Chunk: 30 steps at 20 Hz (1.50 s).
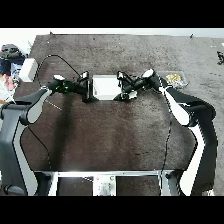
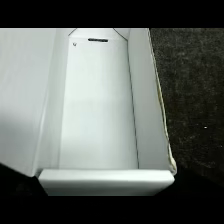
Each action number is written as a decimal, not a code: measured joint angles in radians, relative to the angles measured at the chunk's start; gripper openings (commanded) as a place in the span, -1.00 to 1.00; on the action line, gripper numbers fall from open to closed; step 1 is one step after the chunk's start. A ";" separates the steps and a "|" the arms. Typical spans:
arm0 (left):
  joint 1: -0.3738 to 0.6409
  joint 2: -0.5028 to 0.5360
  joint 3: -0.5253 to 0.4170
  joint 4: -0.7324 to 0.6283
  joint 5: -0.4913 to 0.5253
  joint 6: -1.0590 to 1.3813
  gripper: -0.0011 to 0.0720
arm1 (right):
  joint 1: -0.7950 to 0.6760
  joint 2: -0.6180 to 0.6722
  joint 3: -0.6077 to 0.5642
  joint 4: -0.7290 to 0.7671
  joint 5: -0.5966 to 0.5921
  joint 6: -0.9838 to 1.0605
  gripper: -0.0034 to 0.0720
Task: Fold the box and place the chain.
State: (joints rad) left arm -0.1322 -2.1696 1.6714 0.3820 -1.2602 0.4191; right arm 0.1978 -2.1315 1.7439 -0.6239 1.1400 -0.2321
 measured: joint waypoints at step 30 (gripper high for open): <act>0.000 -0.006 -0.004 -0.024 0.011 0.007 0.54 | 0.000 0.000 0.000 0.000 0.000 0.000 0.44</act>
State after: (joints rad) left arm -0.1326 -2.1754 1.6676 0.3584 -1.2495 0.4259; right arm 0.1982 -2.1315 1.7439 -0.6243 1.1400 -0.2321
